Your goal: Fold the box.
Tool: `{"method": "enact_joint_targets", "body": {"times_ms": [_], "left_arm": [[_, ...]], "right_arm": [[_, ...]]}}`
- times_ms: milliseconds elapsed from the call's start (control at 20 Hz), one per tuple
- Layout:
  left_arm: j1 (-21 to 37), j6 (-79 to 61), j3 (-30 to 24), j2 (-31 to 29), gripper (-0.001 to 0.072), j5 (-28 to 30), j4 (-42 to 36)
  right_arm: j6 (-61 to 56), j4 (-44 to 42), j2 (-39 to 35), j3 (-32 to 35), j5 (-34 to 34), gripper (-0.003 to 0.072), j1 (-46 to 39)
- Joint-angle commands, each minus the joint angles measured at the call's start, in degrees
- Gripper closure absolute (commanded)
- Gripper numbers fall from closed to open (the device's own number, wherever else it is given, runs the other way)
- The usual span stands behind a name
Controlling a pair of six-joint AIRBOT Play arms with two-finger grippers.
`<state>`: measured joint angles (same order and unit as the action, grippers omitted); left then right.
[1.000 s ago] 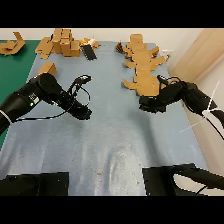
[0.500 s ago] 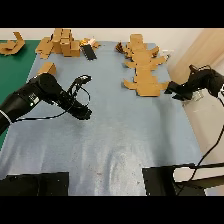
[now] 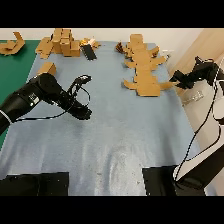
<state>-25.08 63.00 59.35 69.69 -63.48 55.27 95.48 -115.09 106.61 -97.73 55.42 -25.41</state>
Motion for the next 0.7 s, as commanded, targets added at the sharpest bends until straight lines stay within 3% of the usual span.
{"method": "enact_joint_targets", "body": {"times_ms": [0, 150, 250, 450, 500, 650], "left_arm": [[0.1, 0.0, 0.0, 0.0, 0.0696, 0.0, 0.0], [0.1, 0.0, 0.0, 0.0, 0.0696, 0.0, 0.0], [0.1, 0.0, 0.0, 0.0, 0.0696, 0.0, 0.0], [0.1, 0.0, 0.0, 0.0, 0.0696, 0.0, 0.0], [0.1, 0.0, 0.0, 0.0, 0.0696, 0.0, 0.0], [0.1, 0.0, 0.0, 0.0, 0.0696, 0.0, 0.0]], "right_arm": [[1.3, -3.4, 5.0, -4.5, 0.8, 0.0179, -0.2], [3.2, -4.7, 6.3, -4.6, 1.0, 0.0182, 0.1], [4.4, -5.3, 6.2, -4.6, 3.4, 0.0451, 0.6], [6.6, -8.2, 6.2, -5.7, 11.6, 0.0474, 1.7], [6.6, -8.2, 6.1, -5.8, 12.4, 0.0658, 2.0], [6.6, -9.6, 5.9, -5.7, 16.9, 0.0683, 3.1]]}}
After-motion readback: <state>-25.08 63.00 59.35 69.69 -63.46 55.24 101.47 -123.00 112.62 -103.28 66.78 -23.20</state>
